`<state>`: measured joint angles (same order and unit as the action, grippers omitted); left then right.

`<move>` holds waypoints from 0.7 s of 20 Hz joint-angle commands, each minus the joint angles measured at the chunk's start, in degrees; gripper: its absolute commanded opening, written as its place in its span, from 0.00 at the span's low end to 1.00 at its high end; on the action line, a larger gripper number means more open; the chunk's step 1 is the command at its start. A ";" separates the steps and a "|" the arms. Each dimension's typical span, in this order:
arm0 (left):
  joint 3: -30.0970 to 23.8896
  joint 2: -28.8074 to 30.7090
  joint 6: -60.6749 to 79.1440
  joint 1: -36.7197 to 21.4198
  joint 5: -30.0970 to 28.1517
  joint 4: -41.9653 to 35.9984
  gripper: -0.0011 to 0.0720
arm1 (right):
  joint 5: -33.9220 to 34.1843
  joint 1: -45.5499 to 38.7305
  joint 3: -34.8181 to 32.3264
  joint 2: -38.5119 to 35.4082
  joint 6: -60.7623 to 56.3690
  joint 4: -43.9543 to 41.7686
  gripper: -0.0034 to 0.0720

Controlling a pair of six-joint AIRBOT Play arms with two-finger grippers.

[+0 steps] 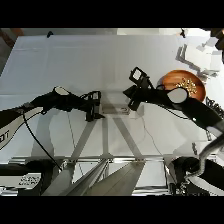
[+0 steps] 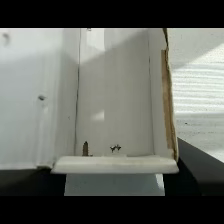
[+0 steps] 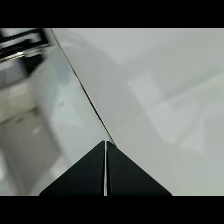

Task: Fold the box and place the chain.

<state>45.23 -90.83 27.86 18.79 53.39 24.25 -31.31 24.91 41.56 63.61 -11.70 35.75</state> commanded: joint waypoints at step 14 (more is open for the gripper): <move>0.00 -0.04 -0.02 0.00 -0.02 0.00 0.48 | -12.11 0.07 0.04 5.64 -7.23 33.55 0.06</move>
<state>45.23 -90.83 27.83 18.79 53.39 24.25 -46.44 24.93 41.58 65.41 -21.23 69.47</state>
